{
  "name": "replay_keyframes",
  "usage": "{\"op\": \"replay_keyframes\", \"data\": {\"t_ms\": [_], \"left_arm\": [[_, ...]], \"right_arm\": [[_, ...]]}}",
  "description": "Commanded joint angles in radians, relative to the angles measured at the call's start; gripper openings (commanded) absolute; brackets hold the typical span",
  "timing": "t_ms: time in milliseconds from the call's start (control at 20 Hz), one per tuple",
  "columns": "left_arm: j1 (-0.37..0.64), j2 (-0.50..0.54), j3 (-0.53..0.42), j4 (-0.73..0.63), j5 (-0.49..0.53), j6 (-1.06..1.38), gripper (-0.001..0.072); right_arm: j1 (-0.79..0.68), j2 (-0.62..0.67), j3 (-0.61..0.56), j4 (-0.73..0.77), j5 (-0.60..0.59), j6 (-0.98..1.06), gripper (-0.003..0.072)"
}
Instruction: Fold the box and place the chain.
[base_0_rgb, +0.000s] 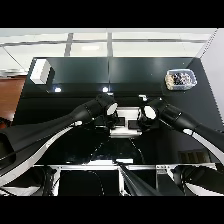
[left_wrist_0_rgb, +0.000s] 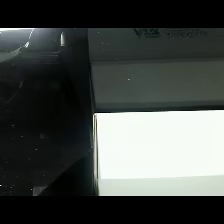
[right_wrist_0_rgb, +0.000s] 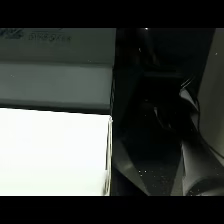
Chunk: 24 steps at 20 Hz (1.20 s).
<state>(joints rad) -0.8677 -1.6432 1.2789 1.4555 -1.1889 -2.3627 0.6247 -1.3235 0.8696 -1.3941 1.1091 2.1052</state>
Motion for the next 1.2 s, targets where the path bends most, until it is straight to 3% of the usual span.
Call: {"op": "replay_keyframes", "data": {"t_ms": [0,50,100,200,250,450,500,550,600,800,900,1000,1150], "left_arm": [[0.0,0.0,0.0,-0.002,0.003,0.0,0.0026],[0.0,0.0,0.0,-0.002,0.003,0.0,0.0026],[0.0,0.0,0.0,-0.002,0.003,0.0,0.0026],[0.0,0.0,0.0,-0.002,0.003,0.0,0.0026],[0.0,0.0,0.0,-0.002,0.003,0.0,0.0026],[0.0,0.0,0.0,-0.002,0.003,0.0,0.0026],[0.0,0.0,0.0,-0.002,0.003,0.0,0.0026],[0.0,0.0,0.0,-0.002,0.003,0.0,0.0026],[0.0,0.0,0.0,-0.002,0.003,0.0,0.0026],[0.0,0.0,0.0,-0.002,0.003,0.0,0.0026],[0.0,0.0,0.0,-0.002,0.002,0.0,0.0026],[0.0,0.0,0.0,-0.002,0.002,0.0,0.0026],[0.0,0.0,0.0,-0.002,0.002,0.001,0.0026]], "right_arm": [[0.001,0.0,0.001,0.017,-0.018,0.0,0.0094],[0.0,0.0,0.001,0.016,-0.018,0.001,0.0265],[0.001,0.0,0.001,0.016,-0.018,0.001,0.0258],[0.001,0.0,0.001,0.013,-0.017,0.001,0.0116],[0.001,0.0,0.001,0.013,-0.016,0.0,0.0006],[0.001,0.001,0.002,0.006,-0.018,0.0,0.0013],[0.0,0.004,0.003,0.006,-0.02,0.0,0.0046],[0.0,0.01,0.007,0.006,-0.022,0.0,0.0262],[0.0,0.018,0.016,0.005,-0.017,-0.002,0.0292],[0.0,0.109,0.09,-0.007,0.081,-0.092,0.0291],[-0.001,0.204,0.117,-0.1,0.15,-0.106,0.0291],[-0.015,0.311,0.119,-0.291,0.182,-0.106,0.0291],[-0.081,0.41,0.119,-0.621,0.105,-0.106,0.0291]]}}
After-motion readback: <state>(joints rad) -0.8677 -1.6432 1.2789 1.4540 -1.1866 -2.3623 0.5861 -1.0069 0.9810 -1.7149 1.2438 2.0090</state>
